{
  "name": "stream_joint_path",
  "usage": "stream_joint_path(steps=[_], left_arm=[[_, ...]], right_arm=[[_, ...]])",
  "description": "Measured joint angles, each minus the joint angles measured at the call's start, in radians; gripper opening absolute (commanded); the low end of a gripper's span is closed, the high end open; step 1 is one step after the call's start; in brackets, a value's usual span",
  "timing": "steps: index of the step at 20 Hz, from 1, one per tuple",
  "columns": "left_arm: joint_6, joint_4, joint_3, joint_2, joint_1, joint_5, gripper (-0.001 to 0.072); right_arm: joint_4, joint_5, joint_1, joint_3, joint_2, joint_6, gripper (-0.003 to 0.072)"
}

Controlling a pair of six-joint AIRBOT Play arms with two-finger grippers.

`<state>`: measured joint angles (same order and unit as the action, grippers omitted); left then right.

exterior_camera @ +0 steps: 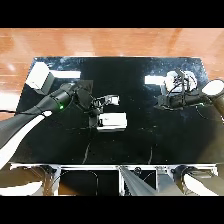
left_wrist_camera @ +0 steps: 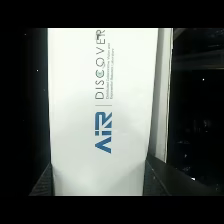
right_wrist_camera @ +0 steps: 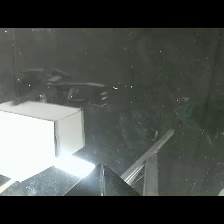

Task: Fold the box and place the chain.

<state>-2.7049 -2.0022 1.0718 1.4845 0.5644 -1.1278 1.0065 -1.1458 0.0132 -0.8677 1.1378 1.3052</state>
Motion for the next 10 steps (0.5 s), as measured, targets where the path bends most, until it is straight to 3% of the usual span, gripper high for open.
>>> stream_joint_path(steps=[6,10], left_arm=[[0.168,0.063,0.021,-0.051,0.000,-0.037,0.0019],[0.294,0.123,0.031,-0.135,-0.061,-0.103,0.0018]], right_arm=[[0.000,0.010,0.000,0.000,0.000,-0.001,0.0027],[0.000,0.013,0.000,0.000,0.000,-0.009,0.0027]])
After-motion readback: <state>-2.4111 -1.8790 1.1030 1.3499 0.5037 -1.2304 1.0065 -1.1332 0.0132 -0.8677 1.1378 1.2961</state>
